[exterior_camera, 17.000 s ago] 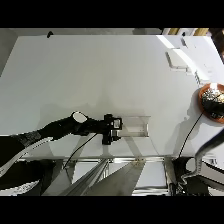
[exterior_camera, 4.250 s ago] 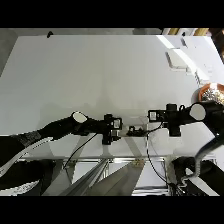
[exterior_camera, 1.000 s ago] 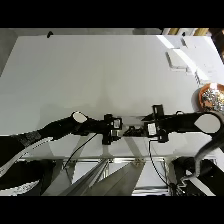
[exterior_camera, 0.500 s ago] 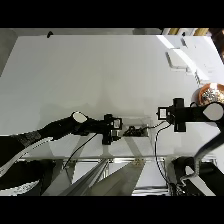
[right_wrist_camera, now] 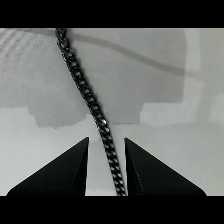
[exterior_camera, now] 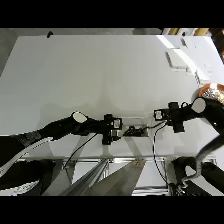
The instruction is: Fold the box and place the chain.
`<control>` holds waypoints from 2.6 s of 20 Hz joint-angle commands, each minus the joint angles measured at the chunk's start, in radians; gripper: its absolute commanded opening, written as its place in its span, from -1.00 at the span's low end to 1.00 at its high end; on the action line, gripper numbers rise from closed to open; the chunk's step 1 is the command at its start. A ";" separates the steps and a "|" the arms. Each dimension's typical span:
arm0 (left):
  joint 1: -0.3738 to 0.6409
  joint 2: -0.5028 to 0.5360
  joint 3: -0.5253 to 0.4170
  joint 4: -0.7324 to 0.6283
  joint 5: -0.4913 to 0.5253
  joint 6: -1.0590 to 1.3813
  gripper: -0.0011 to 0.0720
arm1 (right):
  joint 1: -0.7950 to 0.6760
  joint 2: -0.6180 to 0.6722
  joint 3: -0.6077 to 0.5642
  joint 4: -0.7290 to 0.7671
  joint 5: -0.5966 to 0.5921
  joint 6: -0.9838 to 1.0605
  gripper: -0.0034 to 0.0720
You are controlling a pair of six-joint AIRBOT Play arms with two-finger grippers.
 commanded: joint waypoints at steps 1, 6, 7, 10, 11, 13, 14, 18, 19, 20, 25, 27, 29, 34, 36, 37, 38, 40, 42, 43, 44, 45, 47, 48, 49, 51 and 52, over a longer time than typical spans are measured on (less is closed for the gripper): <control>0.000 0.000 0.000 0.000 0.000 0.000 -0.22 | 0.000 -0.039 0.000 0.023 -0.004 -0.038 -0.28; 0.000 0.000 0.000 0.000 0.000 0.000 -0.22 | 0.000 -0.048 0.000 0.023 -0.005 -0.040 -0.44; 0.000 0.000 0.000 0.000 0.000 0.000 -0.22 | 0.000 -0.048 -0.001 0.023 -0.005 -0.051 -0.44; 0.000 0.000 0.000 0.000 0.000 0.000 -0.22 | 0.000 -0.048 -0.004 0.027 -0.005 -0.056 -0.44; 0.000 0.000 0.000 0.000 0.000 0.000 -0.22 | -0.001 -0.048 -0.014 0.030 -0.011 -0.060 -0.44; 0.000 0.000 0.000 0.000 0.000 0.000 -0.22 | 0.000 -0.048 -0.037 0.031 -0.029 -0.067 -0.44; 0.000 0.000 0.000 0.000 0.000 0.000 -0.22 | -0.001 -0.048 -0.039 0.031 -0.029 -0.066 -0.45; 0.000 0.000 0.000 0.000 0.000 0.000 -0.22 | -0.001 -0.008 -0.039 0.030 -0.008 -0.059 -0.86; 0.000 0.000 0.000 0.000 0.000 0.000 -0.22 | -0.001 0.019 -0.039 0.030 0.008 -0.056 -0.86; 0.000 0.000 0.000 0.000 0.000 0.000 -0.22 | -0.001 0.051 -0.039 0.031 0.027 -0.042 -0.86; 0.000 0.000 0.000 0.000 0.000 0.000 -0.22 | 0.006 0.293 -0.039 0.241 0.139 -0.010 -0.86; 0.000 0.000 0.000 0.000 0.000 0.000 -0.22 | 0.053 0.384 -0.039 0.328 0.174 -0.010 -0.86; 0.000 0.000 0.000 0.000 0.000 0.000 -0.22 | 0.124 0.436 -0.039 0.401 0.200 -0.009 -0.86; 0.000 0.000 0.000 0.000 0.000 0.000 -0.22 | 0.323 0.451 -0.039 0.541 0.078 -0.009 -0.86; 0.000 0.000 0.000 0.000 0.000 0.000 -0.22 | 0.394 0.443 -0.039 0.563 -0.002 -0.009 -0.86; 0.000 0.000 0.000 0.000 0.000 0.000 -0.22 | 0.422 0.433 -0.039 0.566 -0.036 -0.009 -0.86; 0.000 0.000 0.000 0.000 0.000 0.000 -0.22 | 0.449 0.420 -0.039 0.566 -0.065 -0.009 -0.86; 0.000 0.000 0.000 0.000 0.000 0.000 -0.22 | 0.484 0.376 -0.039 0.566 -0.099 -0.009 -0.86; 0.000 0.000 0.000 0.000 0.000 0.000 -0.22 | 0.506 0.311 -0.039 0.565 -0.114 -0.009 -0.86; 0.000 0.000 0.000 0.000 0.000 0.000 -0.22 | 0.513 0.274 -0.039 0.565 -0.117 -0.009 -0.86; 0.000 0.000 0.000 0.000 0.000 0.000 -0.22 | 0.513 0.243 -0.039 0.565 -0.118 -0.009 -0.85; 0.000 0.000 0.000 0.000 0.000 0.000 -0.22 | 0.513 0.218 -0.039 0.562 -0.120 -0.009 -0.71; 0.000 0.000 0.000 0.000 0.000 0.000 -0.22 | 0.513 0.226 -0.034 0.556 -0.115 -0.009 -0.54; 0.000 0.000 0.000 0.000 0.000 0.000 -0.22 | 0.511 0.248 -0.020 0.522 -0.101 -0.009 -0.39; 0.000 0.000 0.000 0.000 0.000 0.000 -0.22 | 0.509 0.272 0.003 0.459 -0.081 -0.007 -0.28; 0.000 0.000 0.000 0.000 0.000 0.000 -0.22 | 0.445 0.313 0.060 0.367 0.005 0.002 -0.27; 0.000 0.000 0.000 0.000 0.000 0.000 -0.22 | 0.387 0.326 0.082 0.345 0.052 0.002 -0.27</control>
